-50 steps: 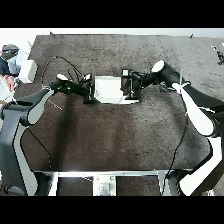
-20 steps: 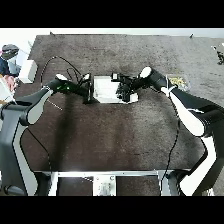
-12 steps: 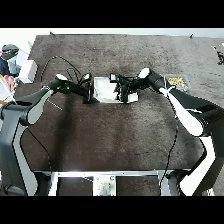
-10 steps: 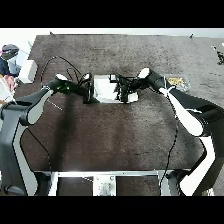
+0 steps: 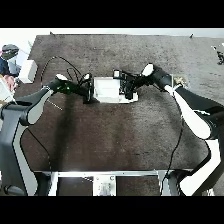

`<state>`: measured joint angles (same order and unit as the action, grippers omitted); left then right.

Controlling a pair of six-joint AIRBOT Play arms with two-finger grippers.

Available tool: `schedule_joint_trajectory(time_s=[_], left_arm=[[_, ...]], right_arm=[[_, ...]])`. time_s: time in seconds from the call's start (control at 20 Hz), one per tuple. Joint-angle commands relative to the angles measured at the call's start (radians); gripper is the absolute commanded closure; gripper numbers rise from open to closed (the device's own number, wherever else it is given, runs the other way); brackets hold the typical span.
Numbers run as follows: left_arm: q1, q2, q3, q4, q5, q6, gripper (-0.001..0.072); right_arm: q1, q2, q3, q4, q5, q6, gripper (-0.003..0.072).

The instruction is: Fold the box and place the chain.

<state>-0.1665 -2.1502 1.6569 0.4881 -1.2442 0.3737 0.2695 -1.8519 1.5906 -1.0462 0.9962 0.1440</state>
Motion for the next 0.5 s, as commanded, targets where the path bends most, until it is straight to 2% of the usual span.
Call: schedule_joint_trajectory(time_s=[0.0,0.15,0.25,0.35,0.45], left_arm=[[0.000,0.000,0.001,0.001,0.000,0.000,0.0315],[0.000,0.000,0.001,0.001,0.000,0.000,0.0315],[0.000,0.000,0.001,0.001,0.000,0.000,0.0315],[0.000,0.000,0.001,0.001,0.000,0.000,0.0315],[0.000,0.000,0.001,0.001,0.000,0.000,0.0315]], right_arm=[[-0.040,0.061,0.000,-0.069,0.040,0.229,0.0598],[-0.111,0.118,0.000,-0.068,0.089,0.591,0.0598],[-0.177,0.127,0.000,-0.061,0.170,0.800,0.0599],[-0.242,0.125,-0.032,-0.019,0.212,0.908,0.0678],[-0.296,0.125,-0.095,0.054,0.209,0.935,0.0678]])
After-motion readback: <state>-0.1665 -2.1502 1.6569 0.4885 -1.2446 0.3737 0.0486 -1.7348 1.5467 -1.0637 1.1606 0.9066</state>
